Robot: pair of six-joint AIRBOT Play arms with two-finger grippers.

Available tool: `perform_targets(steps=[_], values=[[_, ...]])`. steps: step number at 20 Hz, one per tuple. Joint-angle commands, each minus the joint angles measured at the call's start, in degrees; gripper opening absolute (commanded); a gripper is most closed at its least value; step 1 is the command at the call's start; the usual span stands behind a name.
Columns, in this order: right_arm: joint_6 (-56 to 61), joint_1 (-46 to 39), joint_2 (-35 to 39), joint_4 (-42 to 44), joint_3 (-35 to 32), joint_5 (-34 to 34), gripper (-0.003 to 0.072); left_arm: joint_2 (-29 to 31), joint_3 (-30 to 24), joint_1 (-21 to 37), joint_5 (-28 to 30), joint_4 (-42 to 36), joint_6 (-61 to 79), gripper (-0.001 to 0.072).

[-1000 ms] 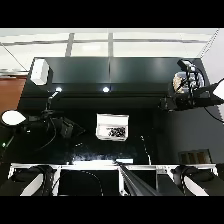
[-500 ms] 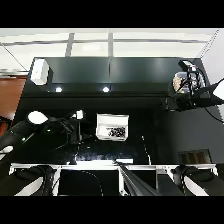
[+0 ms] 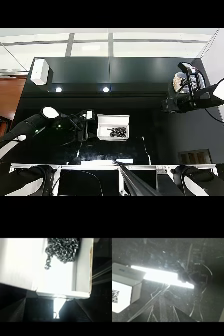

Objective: Fold the box and place the chain.

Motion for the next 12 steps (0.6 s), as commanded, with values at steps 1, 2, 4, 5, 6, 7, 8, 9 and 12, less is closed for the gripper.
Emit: perform_targets(steps=[1, 2, 4, 5, 6, 7, 8, 9, 12], values=[[0.0, 0.0, 0.0, 0.0, 0.0, 0.1, 0.0316, -0.6, 0.3, -0.7, -0.4, -0.2, 0.4, 0.0712], [0.0, 0.0, 0.0, 0.0, 0.0, 0.1, 0.0316, -0.6, 0.3, -0.7, -0.4, -0.2, 0.3, 0.0711], [0.0, 0.0, 0.0, 0.0, 0.0, 0.1, 0.0316, -0.6, 0.3, -0.7, -0.5, 0.0, 0.2, 0.0709], [0.0, 0.0, 0.0, 0.0, 0.0, 0.1, 0.0316, -0.6, 0.3, -0.7, -0.7, 0.8, 0.1, 0.0707], [0.0, 0.0, 0.0, 0.0, 0.0, 0.1, 0.0316, -0.6, 0.3, -0.7, -1.3, 1.9, 0.0, 0.0707], [0.0, 0.0, 0.0, 0.0, 0.0, 0.1, 0.0316, -0.7, 0.3, -0.7, -2.3, 2.6, -0.5, 0.0707], [0.0, 0.0, 0.0, 0.0, 0.0, 0.0, 0.0316, -0.7, 0.2, -0.7, -2.9, 2.7, -0.9, 0.0707], [0.0, 0.0, 0.0, 0.0, 0.0, -0.2, 0.0316, -0.7, 0.2, -0.7, -2.9, 2.7, -1.2, 0.0707], [0.0, 0.0, 0.0, 0.0, 0.0, -0.9, 0.0316, -0.7, 0.2, -0.7, -1.0, 1.2, -1.2, 0.0708]])
